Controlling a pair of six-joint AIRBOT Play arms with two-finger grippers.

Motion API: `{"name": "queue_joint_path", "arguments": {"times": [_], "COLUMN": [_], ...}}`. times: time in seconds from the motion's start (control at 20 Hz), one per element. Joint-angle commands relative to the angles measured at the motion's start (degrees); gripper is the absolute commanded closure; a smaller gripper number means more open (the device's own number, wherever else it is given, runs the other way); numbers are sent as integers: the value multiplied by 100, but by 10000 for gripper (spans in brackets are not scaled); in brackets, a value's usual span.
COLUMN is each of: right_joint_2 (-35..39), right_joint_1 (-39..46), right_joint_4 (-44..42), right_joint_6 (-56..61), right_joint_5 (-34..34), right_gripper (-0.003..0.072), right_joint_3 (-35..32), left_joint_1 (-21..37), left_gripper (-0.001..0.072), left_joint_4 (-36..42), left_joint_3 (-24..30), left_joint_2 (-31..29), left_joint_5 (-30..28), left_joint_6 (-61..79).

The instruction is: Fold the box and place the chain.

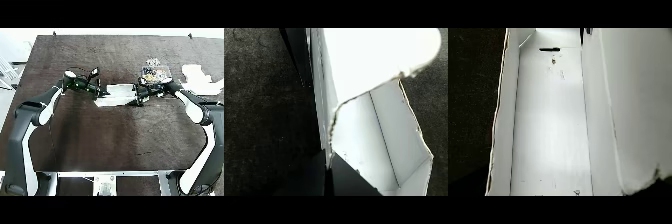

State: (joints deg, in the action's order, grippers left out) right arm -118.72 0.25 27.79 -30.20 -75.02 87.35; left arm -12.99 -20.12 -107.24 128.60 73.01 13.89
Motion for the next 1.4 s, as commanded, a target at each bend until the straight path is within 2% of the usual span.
{"name": "queue_joint_path", "arguments": {"times": [0.0, 0.1, 0.15, 0.2, 1.35], "right_joint_2": [-2, -2, -2, -2, -2], "right_joint_1": [-4, -4, -4, -4, -2], "right_joint_4": [11, 26, 26, 26, 9], "right_joint_6": [-7, -7, -9, -9, -9], "right_joint_5": [0, 0, 0, 0, 2], "right_gripper": [-13, -5, 89, 110, 110], "right_joint_3": [0, 0, 0, 0, 0], "left_joint_1": [-4, -4, -4, -4, -4], "left_gripper": [687, 687, 687, 687, 687], "left_joint_4": [-2, -2, -2, -2, -2], "left_joint_3": [2, 2, 2, 2, 2], "left_joint_2": [0, 0, 0, 0, 0], "left_joint_5": [0, 2, 2, 2, -2], "left_joint_6": [2, 2, 2, 2, 4]}}
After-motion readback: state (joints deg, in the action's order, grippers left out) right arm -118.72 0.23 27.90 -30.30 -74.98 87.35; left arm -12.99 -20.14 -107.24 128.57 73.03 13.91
